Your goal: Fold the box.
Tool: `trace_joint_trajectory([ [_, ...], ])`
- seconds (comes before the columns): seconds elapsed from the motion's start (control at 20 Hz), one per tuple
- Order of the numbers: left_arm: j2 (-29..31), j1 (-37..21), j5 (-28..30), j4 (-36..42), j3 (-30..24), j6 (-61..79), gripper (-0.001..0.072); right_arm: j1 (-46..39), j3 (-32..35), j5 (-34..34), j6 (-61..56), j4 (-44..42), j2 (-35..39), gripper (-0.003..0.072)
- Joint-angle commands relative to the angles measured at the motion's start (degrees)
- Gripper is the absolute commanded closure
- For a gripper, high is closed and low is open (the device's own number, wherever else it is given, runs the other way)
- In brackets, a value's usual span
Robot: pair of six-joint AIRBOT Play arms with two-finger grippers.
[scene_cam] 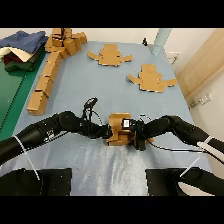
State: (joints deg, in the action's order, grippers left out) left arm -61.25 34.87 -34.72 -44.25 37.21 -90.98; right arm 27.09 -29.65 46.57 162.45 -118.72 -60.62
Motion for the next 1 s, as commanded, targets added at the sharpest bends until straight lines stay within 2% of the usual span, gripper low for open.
trace_joint_trajectory([
  [0.0,-1.51,3.98,1.27,-16.57,2.71,-18.6,0.0233,0.02,-0.04,-0.02,0.0,0.0,-0.02,0.0179],
  [0.25,-9.75,8.7,-5.14,-26.64,10.19,-26.93,0.0233,0.02,-0.04,-0.02,0.0,0.0,-0.02,0.0178],
  [0.35,-11.3,10.49,-5.97,-31.23,13.16,-31.76,0.0232,0.02,-0.02,-0.02,0.0,0.0,-0.02,0.0179],
  [0.45,-12.7,11.69,-9.53,-34.53,15.85,-33.59,0.0232,0.02,-0.02,-0.02,0.0,0.0,-0.02,0.0179],
  [0.55,-14.53,12.5,-13.27,-35.8,18.14,-35.15,0.0232,0.02,-0.02,-0.02,0.0,0.0,-0.02,0.0178],
  [0.7,-17.11,14.43,-14.86,-37.44,20.9,-38.36,0.0233,0.02,-0.02,-0.02,0.0,0.0,-0.02,0.0179],
  [0.85,-20.13,15.34,-21.64,-41.07,23.41,-42.49,0.0232,0.02,-0.02,-0.02,0.0,0.0,-0.02,0.0178],
  [0.95,-21.79,15.34,-23.06,-41.16,24.7,-42.58,0.0233,0.02,-0.02,-0.02,0.0,0.0,-0.02,0.0178],
])
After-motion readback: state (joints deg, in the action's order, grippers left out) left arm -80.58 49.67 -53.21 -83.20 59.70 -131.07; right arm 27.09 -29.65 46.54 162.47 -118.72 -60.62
